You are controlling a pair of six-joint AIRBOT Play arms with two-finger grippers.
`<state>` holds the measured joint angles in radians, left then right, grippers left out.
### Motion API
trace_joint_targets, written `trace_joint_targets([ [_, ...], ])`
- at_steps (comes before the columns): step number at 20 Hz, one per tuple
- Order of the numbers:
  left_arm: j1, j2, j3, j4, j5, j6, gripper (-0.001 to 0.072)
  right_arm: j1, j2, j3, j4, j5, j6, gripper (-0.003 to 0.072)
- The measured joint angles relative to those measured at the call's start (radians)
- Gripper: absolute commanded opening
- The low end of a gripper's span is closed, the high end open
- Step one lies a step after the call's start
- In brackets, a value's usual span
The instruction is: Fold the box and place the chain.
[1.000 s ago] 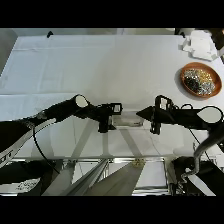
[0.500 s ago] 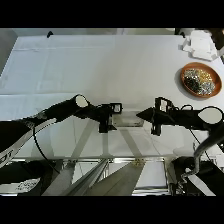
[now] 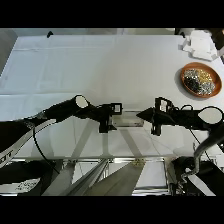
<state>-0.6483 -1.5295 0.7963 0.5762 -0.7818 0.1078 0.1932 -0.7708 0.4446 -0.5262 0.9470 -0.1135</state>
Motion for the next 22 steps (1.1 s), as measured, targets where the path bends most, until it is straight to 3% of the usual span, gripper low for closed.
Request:
trace_joint_targets([
  [7, 0.0, 0.013, 0.0, 0.005, 0.054, -0.005, 0.0434, 0.0, 0.0, 0.0, 0.0, 0.0, 0.0, 0.002],
  [22, -0.001, 0.002, 0.002, -0.013, 0.044, -0.002, 0.0434, 0.0, -0.019, 0.0, 0.028, -0.017, -0.035, 0.002],
])
